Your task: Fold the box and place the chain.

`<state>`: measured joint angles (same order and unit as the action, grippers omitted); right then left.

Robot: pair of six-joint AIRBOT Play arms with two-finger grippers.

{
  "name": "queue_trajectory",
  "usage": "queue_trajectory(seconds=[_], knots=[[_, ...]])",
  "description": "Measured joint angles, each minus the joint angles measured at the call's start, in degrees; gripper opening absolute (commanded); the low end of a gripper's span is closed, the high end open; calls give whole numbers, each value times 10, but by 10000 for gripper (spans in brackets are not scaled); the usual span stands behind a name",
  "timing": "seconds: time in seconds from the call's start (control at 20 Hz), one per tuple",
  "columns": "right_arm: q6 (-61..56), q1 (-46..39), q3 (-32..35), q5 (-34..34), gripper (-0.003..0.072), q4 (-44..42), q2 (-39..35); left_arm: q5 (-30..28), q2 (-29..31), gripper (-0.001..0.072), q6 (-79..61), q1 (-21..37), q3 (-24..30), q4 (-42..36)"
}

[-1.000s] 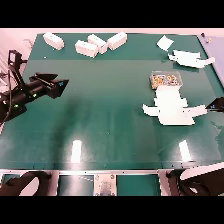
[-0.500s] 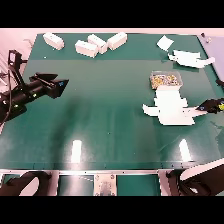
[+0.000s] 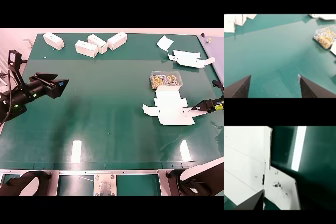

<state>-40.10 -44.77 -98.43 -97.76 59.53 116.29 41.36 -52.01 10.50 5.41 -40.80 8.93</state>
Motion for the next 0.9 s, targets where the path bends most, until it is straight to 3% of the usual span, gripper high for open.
queue_trajectory(seconds=[0.1, 0.35, 0.4, 0.6, 0.9], knots=[[2, 0, 0, -9, 385, -5, 8, 0, 0, 699, 0, 0, 0, 0], [3, 0, 0, -21, 188, -8, 23, 0, 0, 699, 0, 0, 0, 0], [3, 0, 0, -23, 186, -8, 26, 0, 0, 699, 0, 0, 0, 0], [3, 0, 0, -25, 41, -9, 33, 0, 0, 699, 0, 0, 0, 0], [49, 0, 1, -37, 10, -59, 37, 0, 0, 699, 0, 0, 0, 0]])
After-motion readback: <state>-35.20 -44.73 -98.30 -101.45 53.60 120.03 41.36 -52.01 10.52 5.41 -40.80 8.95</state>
